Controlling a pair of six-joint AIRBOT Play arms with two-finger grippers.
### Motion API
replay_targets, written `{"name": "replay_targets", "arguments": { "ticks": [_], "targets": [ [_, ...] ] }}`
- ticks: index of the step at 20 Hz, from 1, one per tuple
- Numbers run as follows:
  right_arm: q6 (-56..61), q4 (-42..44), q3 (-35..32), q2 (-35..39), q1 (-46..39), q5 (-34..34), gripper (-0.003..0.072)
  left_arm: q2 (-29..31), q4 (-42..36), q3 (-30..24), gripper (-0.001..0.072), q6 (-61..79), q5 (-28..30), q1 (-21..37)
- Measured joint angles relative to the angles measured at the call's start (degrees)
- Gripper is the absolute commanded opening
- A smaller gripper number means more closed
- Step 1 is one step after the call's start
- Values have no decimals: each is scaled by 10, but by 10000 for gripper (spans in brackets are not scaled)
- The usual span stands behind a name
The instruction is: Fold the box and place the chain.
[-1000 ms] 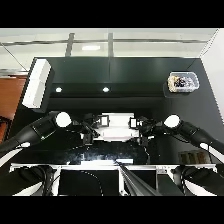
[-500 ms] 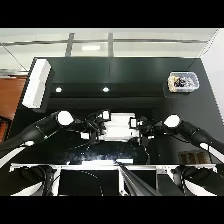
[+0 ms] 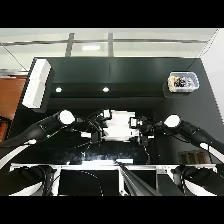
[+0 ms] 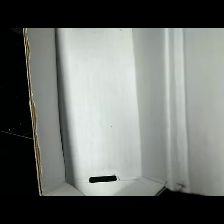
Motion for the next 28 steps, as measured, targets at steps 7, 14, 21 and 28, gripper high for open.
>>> {"name": "replay_targets", "arguments": {
  "ticks": [7, 14, 21, 28],
  "targets": [
    [-1, 0, 0, 0, 0, 1, 193, 1, 9, 0, 30, 2, -10, 0],
    [-1, -1, 0, 0, 0, 2, 193, 70, 135, 0, 30, -192, -47, 51],
    [0, 0, 0, 0, 0, 1, 192, 110, 182, -16, 30, -505, -144, 238],
    [0, 0, 0, 0, 0, 1, 193, 95, 122, -92, 30, -691, -172, 336]
  ]
}}
